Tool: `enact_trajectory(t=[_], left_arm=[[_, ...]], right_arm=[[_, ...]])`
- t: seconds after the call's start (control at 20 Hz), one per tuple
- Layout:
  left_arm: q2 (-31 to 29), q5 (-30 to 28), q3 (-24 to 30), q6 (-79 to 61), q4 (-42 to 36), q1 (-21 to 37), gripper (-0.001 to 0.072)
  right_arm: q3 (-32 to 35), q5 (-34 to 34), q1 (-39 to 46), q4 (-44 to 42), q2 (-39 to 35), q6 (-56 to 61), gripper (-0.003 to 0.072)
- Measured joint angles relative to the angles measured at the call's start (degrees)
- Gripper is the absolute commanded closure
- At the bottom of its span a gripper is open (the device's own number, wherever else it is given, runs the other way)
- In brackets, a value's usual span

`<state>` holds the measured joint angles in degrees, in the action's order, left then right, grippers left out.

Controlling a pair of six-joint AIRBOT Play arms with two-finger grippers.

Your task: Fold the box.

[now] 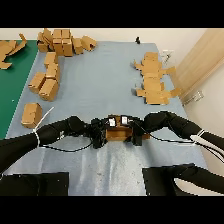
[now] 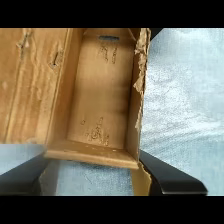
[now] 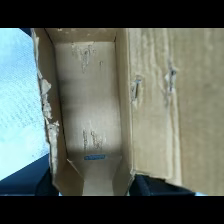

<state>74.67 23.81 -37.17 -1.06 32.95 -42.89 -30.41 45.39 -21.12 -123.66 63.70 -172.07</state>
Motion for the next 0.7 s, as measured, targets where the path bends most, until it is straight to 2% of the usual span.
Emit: enact_trajectory(t=[0.7], left_arm=[[0.0, 2.0, -0.3, 0.5, 1.5, 0.1, -0.0005]], right_arm=[[0.0, 0.4, 0.0, -0.2, 0.0, -0.1, 0.0187]])
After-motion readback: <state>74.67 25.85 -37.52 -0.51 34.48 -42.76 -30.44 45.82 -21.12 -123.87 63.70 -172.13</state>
